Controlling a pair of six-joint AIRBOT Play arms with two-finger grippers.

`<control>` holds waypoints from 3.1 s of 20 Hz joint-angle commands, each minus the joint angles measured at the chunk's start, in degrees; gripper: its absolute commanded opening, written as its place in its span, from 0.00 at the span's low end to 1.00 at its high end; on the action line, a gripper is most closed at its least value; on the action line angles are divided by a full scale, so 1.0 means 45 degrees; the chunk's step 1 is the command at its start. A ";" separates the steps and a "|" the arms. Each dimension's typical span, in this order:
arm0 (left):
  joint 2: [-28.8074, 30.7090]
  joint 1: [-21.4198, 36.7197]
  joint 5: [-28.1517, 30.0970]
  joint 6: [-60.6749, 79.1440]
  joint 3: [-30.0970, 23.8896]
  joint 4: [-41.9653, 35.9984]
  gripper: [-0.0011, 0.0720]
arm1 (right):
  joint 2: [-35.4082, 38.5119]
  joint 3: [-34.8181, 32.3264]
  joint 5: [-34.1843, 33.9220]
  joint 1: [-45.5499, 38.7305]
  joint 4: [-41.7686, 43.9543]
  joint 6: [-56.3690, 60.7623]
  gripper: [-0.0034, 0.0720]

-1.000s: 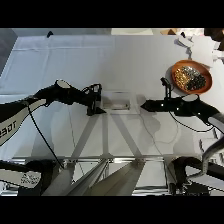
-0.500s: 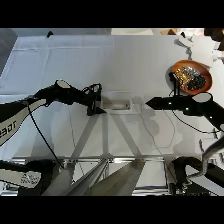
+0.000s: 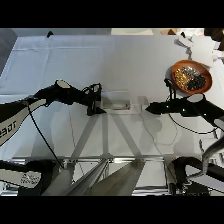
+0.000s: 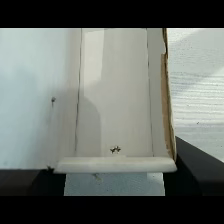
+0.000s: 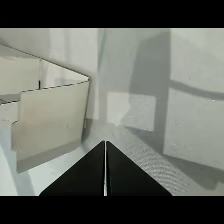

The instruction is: Fold the box and place the chain.

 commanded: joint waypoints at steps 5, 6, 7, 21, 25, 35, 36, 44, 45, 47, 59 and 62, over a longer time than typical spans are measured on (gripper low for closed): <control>0.0000 -0.0005 -0.0015 0.0005 0.0000 0.0005 0.46 | -0.1273 0.0010 -0.0418 0.0889 0.1438 -0.0724 0.05; 0.0000 -0.0005 -0.0010 0.0005 0.0000 0.0005 0.46 | -0.1263 0.0010 -0.0311 0.0986 0.1919 -0.0831 0.05; 0.0000 -0.0005 -0.0015 0.0005 0.0000 0.0000 0.46 | -0.1263 0.0010 -0.0005 0.1001 0.2565 -0.1112 0.05; 0.0000 -0.0005 -0.0015 0.0005 0.0000 0.0000 0.46 | -0.0690 0.0010 0.2297 0.1001 0.5780 -0.2035 0.06; 0.0000 -0.0005 -0.0015 0.0005 0.0000 0.0005 0.46 | -0.0690 0.0010 0.2419 0.1001 0.5799 -0.2035 0.34; 0.0000 -0.0005 -0.0015 0.0005 0.0000 0.0005 0.46 | -0.0690 0.0034 0.1253 0.1880 0.5824 -0.3458 0.35; 0.0000 -0.0005 -0.0015 0.0005 0.0000 0.0000 0.46 | -0.0690 0.0034 0.0981 0.2084 0.5824 -0.3740 0.36; 0.0000 -0.0005 -0.0015 0.0005 0.0000 0.0005 0.46 | -0.0690 0.0058 -0.0418 0.2429 0.5571 -0.4255 0.37; 0.0000 -0.0005 -0.0015 0.0005 0.0000 0.0000 0.46 | -0.0690 0.0097 -0.0423 0.2429 0.5479 -0.4255 0.37; 0.0000 -0.0005 -0.0015 0.0005 0.0000 0.0005 0.46 | -0.0690 0.0301 -0.0413 0.2429 0.5037 -0.4260 0.53; 0.0000 -0.0005 -0.0015 0.0005 0.0000 0.0005 0.46 | -0.0690 0.1724 -0.2895 0.4167 -0.0063 0.1020 0.65; 0.0000 -0.0005 -0.0010 0.0005 0.0000 0.0000 0.46 | -0.0690 0.2157 -0.2939 0.4600 -0.2715 0.3517 0.65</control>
